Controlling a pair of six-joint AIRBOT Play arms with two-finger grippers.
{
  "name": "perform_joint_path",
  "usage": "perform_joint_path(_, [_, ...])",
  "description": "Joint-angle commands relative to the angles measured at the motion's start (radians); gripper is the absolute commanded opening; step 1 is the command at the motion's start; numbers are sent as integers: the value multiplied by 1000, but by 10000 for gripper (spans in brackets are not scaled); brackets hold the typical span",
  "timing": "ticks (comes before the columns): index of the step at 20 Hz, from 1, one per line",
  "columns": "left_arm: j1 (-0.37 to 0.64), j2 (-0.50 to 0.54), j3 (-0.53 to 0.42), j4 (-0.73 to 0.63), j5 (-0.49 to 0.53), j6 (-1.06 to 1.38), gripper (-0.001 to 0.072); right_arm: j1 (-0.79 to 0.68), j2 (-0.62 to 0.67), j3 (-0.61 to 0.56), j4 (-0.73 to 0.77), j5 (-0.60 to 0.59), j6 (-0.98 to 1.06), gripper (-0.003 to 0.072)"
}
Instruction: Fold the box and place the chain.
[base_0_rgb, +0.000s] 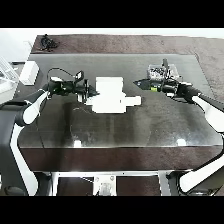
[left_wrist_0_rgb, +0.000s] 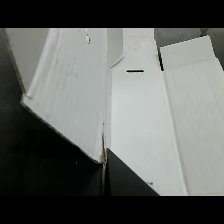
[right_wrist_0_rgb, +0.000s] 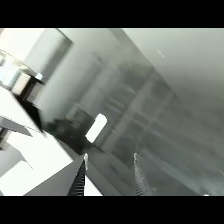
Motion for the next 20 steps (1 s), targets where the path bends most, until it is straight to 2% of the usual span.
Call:
perform_joint_path(1, [-1,-1,0,-1,-1,0,20,8,74,-32,16,75,-76,374])
perform_joint_path(5, [-1,-1,0,-1,-1,0,20,20,298,-241,-1,26,-200,377])
perform_joint_path(7, [-1,-1,0,-1,-1,0,20,47,375,-338,-27,-12,-372,380])
perform_joint_path(8, [-1,-1,0,-1,-1,0,20,70,393,-362,-88,-15,-460,380])
perform_joint_path(10, [-1,-1,0,-1,-1,0,20,137,395,-367,-258,-40,-517,407])
perform_joint_path(11, [-1,-1,0,-1,-1,0,20,184,395,-367,-364,-96,-510,463])
perform_joint_path(12, [-1,-1,0,-1,-1,0,20,230,395,-367,-463,-172,-483,474])
perform_joint_path(13, [-1,-1,0,-1,-1,0,20,276,395,-369,-536,-269,-453,550])
perform_joint_path(15, [-1,-1,0,-1,-2,0,20,338,395,-370,-554,-405,-430,575])
perform_joint_path(17, [-1,-1,0,-1,-1,0,20,370,394,-372,-557,-427,-430,584])
perform_joint_path(18, [-1,-1,0,-1,-1,0,20,381,392,-374,-579,-429,-434,636])
perform_joint_path(20, [-1,-1,0,-1,-1,0,20,409,385,-376,-638,-457,-433,636])
